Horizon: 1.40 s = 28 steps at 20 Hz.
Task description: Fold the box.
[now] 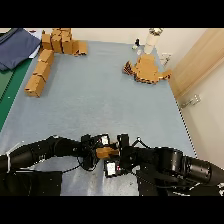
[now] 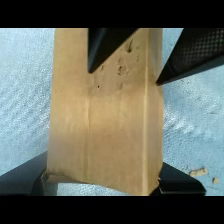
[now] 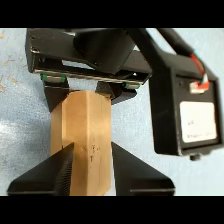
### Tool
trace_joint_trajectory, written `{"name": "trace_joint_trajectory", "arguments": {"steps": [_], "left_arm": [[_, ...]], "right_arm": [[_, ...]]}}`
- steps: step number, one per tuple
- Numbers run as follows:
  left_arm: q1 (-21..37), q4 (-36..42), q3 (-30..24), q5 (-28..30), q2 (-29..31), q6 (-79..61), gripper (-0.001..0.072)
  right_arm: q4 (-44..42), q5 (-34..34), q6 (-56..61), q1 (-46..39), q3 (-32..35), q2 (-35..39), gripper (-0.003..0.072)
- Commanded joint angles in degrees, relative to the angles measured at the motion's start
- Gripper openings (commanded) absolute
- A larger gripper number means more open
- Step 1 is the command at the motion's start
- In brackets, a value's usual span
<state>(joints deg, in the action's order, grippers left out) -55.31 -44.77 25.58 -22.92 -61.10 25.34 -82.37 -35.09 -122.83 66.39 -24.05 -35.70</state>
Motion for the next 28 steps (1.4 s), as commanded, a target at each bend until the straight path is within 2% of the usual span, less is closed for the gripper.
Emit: {"name": "trace_joint_trajectory", "arguments": {"steps": [1, 2, 8, 9, 22, 24, 25, 26, 27, 28], "left_arm": [[0.0, 0.0, 0.0, 0.0, 0.0, 0.0, 0.0531], [0.0, 0.0, 0.0, 0.0, 0.0, 0.0, 0.0531], [0.0, 0.0, 0.0, 0.0, 0.0, 0.0, 0.0532], [0.0, 0.0, 0.0, 0.0, 0.0, 0.0, 0.0532], [0.0, 0.0, 0.0, 0.0, 0.0, 0.0, 0.0531], [0.0, 0.0, 0.0, 0.0, 0.0, 0.0, 0.0532], [0.0, 0.0, 0.0, 0.0, 0.0, 0.0, 0.0531], [0.0, 0.0, 0.0, 0.0, 0.0, 0.0, 0.0532], [0.0, 0.0, 0.0, 0.0, 0.0, 0.0, 0.0531], [0.0, 0.0, 0.0, 0.0, 0.0, 0.0, 0.0531]], "right_arm": [[0.2, 0.2, 0.0, 0.0, 0.0, -0.1, 0.0267], [0.2, 0.2, 0.0, 0.0, 0.0, -0.2, 0.0209], [0.0, 0.9, 0.0, 0.0, 0.0, -3.1, 0.0191], [-0.3, 1.0, 0.0, 0.0, 0.0, -3.4, 0.0157], [-4.7, -1.0, 0.0, 0.0, 0.0, -5.7, 0.0157], [-5.1, -1.0, 0.0, 0.0, 0.0, -6.3, 0.0166], [-5.1, -0.9, 0.0, 0.0, 0.0, -6.5, 0.0194], [-5.0, -0.9, 0.0, 0.0, 0.0, -6.4, 0.0323], [-5.0, -1.0, 0.0, 0.0, -0.1, -5.9, 0.0354], [-4.9, -1.5, 0.0, 0.0, -0.3, -5.1, 0.0354]]}}
